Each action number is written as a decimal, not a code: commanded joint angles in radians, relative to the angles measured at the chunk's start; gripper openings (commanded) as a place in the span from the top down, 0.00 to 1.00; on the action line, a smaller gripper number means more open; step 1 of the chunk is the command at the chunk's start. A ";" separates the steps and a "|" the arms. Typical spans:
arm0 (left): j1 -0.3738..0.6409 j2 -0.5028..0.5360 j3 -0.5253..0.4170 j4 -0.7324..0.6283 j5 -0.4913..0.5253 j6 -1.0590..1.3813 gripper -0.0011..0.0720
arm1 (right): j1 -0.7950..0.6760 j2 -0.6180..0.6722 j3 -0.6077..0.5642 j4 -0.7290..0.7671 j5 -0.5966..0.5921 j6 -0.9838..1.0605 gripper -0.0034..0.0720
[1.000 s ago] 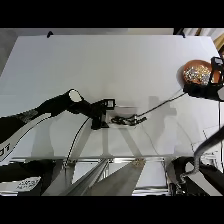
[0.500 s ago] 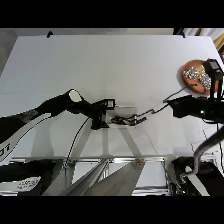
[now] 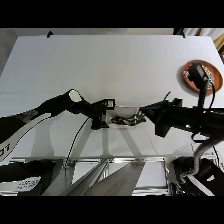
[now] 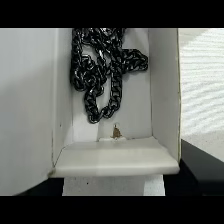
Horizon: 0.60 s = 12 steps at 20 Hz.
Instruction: Fold the box and place the chain.
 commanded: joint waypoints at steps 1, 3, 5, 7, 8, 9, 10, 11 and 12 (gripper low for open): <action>0.000 0.000 0.000 0.000 0.000 0.000 0.56 | 0.146 -0.086 0.000 -0.004 -0.194 -0.001 0.93; 0.000 0.000 0.000 0.000 0.000 0.000 0.56 | 0.176 -0.171 0.000 -0.035 -0.224 -0.005 0.93; 0.000 0.000 0.000 0.000 0.000 0.000 0.56 | 0.176 -0.261 0.000 -0.051 -0.218 -0.004 0.93; 0.000 0.000 0.000 0.000 0.000 0.000 0.56 | 0.176 -0.344 -0.001 -0.051 -0.207 -0.004 0.93; 0.000 0.000 0.000 0.000 0.000 0.000 0.56 | 0.176 -0.382 -0.001 -0.051 -0.198 -0.004 0.93; 0.000 0.000 0.000 0.000 0.000 0.000 0.56 | 0.176 -0.421 -0.002 -0.051 -0.193 -0.004 0.93; 0.000 0.000 0.000 0.000 0.000 0.000 0.56 | 0.176 -0.455 -0.005 -0.050 -0.193 -0.004 0.93; 0.000 0.000 0.000 0.000 0.000 0.000 0.56 | 0.176 -0.489 -0.009 -0.046 -0.196 -0.004 0.93; 0.000 0.000 0.000 0.000 0.000 0.000 0.56 | 0.179 -0.520 -0.011 -0.045 -0.196 -0.003 0.93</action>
